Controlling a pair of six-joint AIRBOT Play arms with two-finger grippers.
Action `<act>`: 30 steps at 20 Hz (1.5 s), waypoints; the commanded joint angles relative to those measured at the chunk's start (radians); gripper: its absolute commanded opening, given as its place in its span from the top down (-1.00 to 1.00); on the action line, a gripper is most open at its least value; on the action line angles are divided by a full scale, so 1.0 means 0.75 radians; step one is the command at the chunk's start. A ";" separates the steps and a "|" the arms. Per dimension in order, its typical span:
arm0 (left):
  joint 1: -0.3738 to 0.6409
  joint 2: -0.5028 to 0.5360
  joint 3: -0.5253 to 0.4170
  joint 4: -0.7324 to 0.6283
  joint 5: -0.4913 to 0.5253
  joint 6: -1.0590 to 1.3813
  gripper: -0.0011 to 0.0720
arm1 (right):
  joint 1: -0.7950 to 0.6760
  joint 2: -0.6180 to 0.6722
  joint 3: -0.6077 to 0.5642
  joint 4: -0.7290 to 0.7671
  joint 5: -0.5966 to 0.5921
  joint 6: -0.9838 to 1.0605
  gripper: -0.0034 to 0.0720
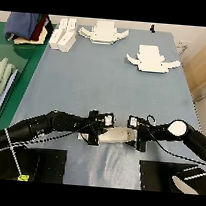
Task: Fold the box.
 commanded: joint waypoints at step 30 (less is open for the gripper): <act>0.000 -0.001 -0.001 0.001 0.003 0.000 0.93 | 0.065 0.011 -0.039 -0.065 -0.055 -0.008 -0.41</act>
